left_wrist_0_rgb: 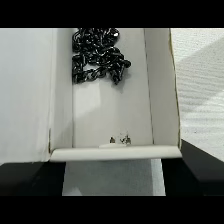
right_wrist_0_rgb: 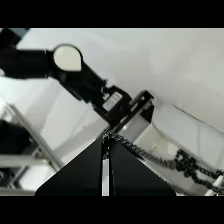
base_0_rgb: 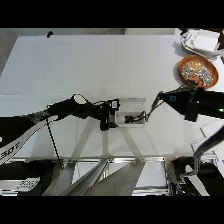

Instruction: Fold the box and place the chain.

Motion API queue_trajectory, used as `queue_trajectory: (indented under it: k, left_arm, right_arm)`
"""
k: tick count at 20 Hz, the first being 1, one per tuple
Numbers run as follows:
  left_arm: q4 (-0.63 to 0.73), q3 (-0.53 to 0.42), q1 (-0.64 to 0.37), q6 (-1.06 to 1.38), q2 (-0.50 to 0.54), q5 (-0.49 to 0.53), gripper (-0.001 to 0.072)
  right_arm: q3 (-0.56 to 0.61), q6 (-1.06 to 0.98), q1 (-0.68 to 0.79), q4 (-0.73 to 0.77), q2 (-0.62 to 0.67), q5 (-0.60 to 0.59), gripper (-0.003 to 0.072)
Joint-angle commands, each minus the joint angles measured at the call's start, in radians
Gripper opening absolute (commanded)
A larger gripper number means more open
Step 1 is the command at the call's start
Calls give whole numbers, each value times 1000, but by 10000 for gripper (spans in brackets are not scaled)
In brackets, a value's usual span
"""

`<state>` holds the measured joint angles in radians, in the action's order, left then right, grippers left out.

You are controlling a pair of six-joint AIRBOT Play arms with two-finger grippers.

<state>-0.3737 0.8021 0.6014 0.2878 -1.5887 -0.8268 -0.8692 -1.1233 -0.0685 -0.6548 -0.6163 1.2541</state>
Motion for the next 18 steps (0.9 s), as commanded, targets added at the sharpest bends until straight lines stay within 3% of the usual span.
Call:
queue_trajectory:
  k: [1, 8, 18]
  left_arm:
    - [0, 0, 1, 0, 1, 0, 209]
    - [0, 0, 1, 0, 1, 0, 209]
    - [0, 0, 1, 0, 1, 0, 209]
  right_arm:
    - [1, -5, -203, -161, -121, -90, 13]
    - [6, -5, -326, -251, -327, -135, 14]
    - [162, -5, -327, -281, -513, -306, 15]
